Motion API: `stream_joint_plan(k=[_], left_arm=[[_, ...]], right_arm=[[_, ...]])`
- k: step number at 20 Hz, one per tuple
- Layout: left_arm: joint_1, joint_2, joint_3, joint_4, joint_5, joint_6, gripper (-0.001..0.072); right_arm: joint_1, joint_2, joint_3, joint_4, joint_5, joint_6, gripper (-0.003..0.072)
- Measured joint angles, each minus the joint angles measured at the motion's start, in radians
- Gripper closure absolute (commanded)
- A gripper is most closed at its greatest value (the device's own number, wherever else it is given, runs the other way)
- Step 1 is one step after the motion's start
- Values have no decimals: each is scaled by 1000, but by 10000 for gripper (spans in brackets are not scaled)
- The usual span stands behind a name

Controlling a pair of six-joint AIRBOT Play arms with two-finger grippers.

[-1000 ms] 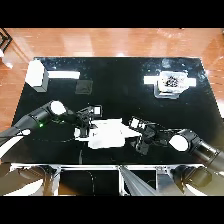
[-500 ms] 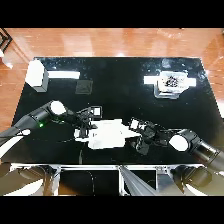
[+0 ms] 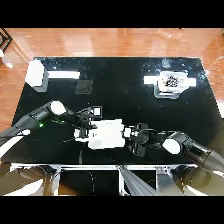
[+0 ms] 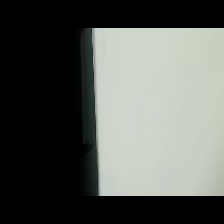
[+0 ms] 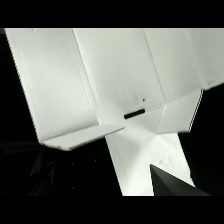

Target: Fold the box and place the chain.

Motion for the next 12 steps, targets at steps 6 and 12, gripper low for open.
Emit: stream_joint_plan(k=[6,12], left_arm=[[0,0,0,0,0,0,688],[0,0,0,0,0,0,688]], right_arm=[[26,-45,0,46,-64,-61,-14],[39,-66,0,109,-100,-127,-15]])
